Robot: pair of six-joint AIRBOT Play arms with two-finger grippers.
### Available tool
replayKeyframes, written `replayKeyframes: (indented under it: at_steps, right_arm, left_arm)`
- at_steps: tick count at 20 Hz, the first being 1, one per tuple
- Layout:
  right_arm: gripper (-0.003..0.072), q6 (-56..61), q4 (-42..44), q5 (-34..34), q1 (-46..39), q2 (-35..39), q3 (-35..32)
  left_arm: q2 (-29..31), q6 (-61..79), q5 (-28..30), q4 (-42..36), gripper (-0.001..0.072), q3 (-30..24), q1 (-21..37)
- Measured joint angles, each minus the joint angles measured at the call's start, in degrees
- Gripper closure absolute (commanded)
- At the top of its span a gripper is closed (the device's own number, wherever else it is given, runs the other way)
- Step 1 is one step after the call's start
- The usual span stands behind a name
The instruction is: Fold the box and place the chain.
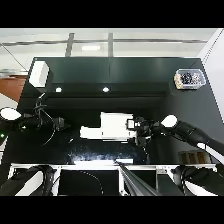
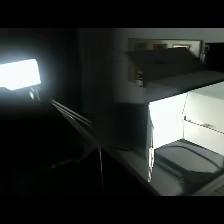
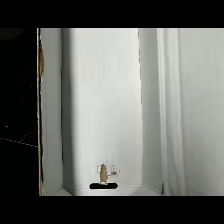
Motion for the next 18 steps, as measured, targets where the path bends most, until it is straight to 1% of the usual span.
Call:
replayKeyframes:
  at_steps: [2,4,6,9,13,14,15,16,18]
  right_arm:
    - [0.0222,0.0,0.0,0.0,0.0,0.0,0.0]
    - [0.0222,0.0,0.0,0.0,0.0,0.0,0.0]
    - [0.0222,0.0,0.0,0.0,0.0,0.0,0.0]
    - [0.0222,0.0,0.0,0.0,0.0,0.0,0.0]
    - [0.0222,0.0,0.0,0.0,0.0,0.0,0.0]
    - [0.0222,0.1,0.0,0.0,0.0,0.0,0.0]
    - [0.0222,0.1,0.0,0.0,0.0,0.0,0.0]
    - [0.0222,0.1,0.0,0.0,0.0,0.0,0.0]
    - [0.0222,0.2,0.0,0.0,0.0,0.0,0.0]
  left_arm:
    - [-1.5,-2.8,-0.5,-1.0,0.0674,-1.7,0.1]
    - [-3.6,-4.1,-0.7,-2.2,0.0675,-2.8,-1.5]
    - [-5.9,-4.7,-0.1,-4.6,0.0675,-3.3,-4.5]
    - [-9.4,-5.1,2.9,-8.7,0.0675,-3.7,-10.6]
    - [-11.7,-5.1,7.1,-11.6,0.0671,-3.7,-17.1]
    - [-12.0,-5.1,7.7,-12.0,0.0616,-3.5,-18.0]
    - [-12.1,-5.1,8.0,-12.2,0.0476,-3.2,-18.7]
    - [-12.3,-5.2,7.8,-12.5,0.0354,-2.8,-19.1]
    - [-12.4,-5.3,6.9,-13.0,0.0069,-1.4,-19.5]
